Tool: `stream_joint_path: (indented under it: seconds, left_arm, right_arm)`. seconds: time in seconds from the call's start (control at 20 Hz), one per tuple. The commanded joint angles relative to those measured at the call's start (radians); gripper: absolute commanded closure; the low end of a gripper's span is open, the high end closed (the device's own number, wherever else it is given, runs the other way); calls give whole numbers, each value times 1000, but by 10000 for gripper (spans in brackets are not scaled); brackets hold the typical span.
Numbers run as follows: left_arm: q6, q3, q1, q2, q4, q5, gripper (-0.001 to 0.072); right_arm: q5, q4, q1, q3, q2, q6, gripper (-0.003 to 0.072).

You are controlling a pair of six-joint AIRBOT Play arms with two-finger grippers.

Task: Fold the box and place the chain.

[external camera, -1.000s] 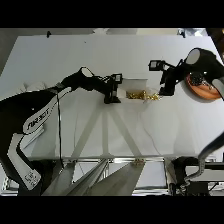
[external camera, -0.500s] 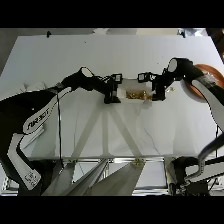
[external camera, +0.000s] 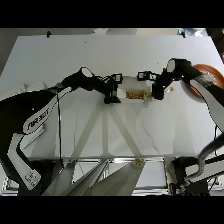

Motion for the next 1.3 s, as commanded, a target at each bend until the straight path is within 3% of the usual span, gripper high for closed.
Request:
stream_joint_path:
  seconds: [0.0,0.35,0.65,0.9,1.1,1.25]
  left_arm:
    - [0,0,1,0,0,-1,388]
    - [0,0,1,0,0,-1,388]
    - [0,0,1,0,0,0,388]
    - [0,0,1,0,0,0,388]
    - [0,0,1,0,0,0,388]
    - [0,0,1,0,0,0,388]
  right_arm:
    - [109,-1,1,-3,-5,15,668]
    - [78,87,1,0,148,68,670]
    - [18,401,2,0,298,66,670]
    - [-53,667,15,0,319,48,669]
    - [-167,685,118,0,317,23,672]
    - [-257,616,192,0,317,15,671]
